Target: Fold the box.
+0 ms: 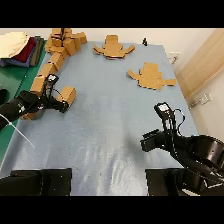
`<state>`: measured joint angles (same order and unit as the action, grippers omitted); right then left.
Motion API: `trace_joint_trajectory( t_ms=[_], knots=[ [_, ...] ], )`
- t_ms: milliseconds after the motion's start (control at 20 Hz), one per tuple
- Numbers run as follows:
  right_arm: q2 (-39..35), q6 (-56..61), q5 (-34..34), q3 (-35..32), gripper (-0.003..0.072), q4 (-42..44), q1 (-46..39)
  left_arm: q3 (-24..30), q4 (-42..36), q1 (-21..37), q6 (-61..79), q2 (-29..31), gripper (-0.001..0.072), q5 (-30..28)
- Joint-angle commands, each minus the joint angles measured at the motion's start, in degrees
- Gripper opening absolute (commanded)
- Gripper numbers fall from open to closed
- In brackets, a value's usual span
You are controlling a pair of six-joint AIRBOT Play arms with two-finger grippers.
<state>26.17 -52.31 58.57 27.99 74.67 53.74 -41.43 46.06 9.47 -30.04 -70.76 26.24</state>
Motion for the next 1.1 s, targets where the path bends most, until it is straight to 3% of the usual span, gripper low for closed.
trace_joint_trajectory(
  t_ms=[0, 600, 1050],
  knots=[
    [-0.1, 0.0, 0.0, 0.0, 0.0007, 0.1, 0.0, 0.0, 0.5, -0.1, 0.0, -0.3, 0.0552, -2.4],
    [-0.1, 0.0, 0.0, 0.0, 0.0006, 0.0, 0.0, 0.0, 0.5, 6.4, -3.1, -0.3, 0.0552, -3.9],
    [-0.1, 0.0, 0.0, 0.0, 0.0007, 0.1, 0.1, 0.0, 0.5, 6.7, -3.0, -0.3, 0.0553, -6.6]
  ],
)
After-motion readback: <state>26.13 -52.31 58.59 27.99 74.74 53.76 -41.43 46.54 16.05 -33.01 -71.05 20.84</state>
